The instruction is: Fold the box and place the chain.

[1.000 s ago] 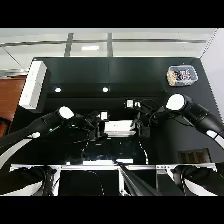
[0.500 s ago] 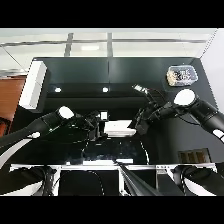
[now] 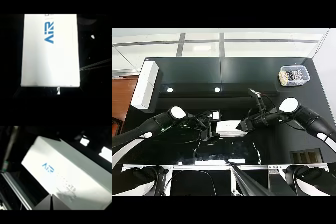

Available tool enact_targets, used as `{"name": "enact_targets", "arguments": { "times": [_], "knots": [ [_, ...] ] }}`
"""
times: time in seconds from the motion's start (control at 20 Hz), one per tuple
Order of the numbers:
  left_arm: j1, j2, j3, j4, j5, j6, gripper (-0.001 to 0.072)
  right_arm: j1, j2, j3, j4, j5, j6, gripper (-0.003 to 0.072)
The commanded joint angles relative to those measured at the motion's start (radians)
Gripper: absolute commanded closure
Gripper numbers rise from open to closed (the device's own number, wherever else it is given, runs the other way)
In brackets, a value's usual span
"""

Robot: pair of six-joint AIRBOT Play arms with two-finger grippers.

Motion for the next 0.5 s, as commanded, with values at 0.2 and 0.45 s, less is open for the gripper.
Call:
{"name": "enact_targets", "arguments": {
  "times": [0.2, 0.45],
  "knots": [
    [0.001, 0.0, 0.0, -0.001, -0.001, 0.0, 0.0316, 0.004, -0.035, -0.033, -0.029, -0.038, 0.033, 0.067],
    [0.001, 0.0, 0.0, -0.001, -0.001, 0.0, 0.0316, 0.004, -0.035, -0.033, -0.029, -0.065, 0.038, 0.067]
  ]
}}
